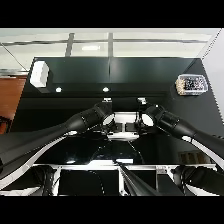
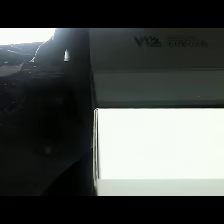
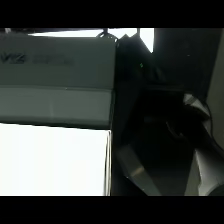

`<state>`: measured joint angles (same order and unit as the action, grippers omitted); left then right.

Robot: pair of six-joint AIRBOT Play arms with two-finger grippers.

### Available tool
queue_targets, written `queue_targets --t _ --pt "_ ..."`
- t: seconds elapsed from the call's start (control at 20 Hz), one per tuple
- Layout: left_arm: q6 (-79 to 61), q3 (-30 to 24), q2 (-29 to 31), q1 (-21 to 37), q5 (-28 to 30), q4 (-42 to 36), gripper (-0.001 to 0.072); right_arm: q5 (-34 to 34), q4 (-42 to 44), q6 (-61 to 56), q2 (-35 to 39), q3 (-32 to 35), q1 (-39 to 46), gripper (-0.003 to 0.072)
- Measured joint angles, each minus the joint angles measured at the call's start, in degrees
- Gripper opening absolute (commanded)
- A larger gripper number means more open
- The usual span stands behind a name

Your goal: Fold the box and place the chain.

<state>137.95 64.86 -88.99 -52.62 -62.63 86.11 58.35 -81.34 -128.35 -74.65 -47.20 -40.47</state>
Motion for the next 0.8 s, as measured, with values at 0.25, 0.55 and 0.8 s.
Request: queue_targets --t 0.25,0.55,0.8 --pt "0.0 0.0 0.0 0.0 -0.1 0.0 0.0029 -0.4 0.9 0.4 0.3 -0.4 0.2 0.0323" --pt "0.0 0.0 0.0 0.0 -0.1 0.0 0.0029 6.8 -1.8 6.2 9.6 -4.0 4.9 0.0322" --pt "0.0 0.0 0.0 0.0 0.0 0.0 0.0029 8.6 -23.1 8.6 19.8 -4.8 16.6 0.0484"
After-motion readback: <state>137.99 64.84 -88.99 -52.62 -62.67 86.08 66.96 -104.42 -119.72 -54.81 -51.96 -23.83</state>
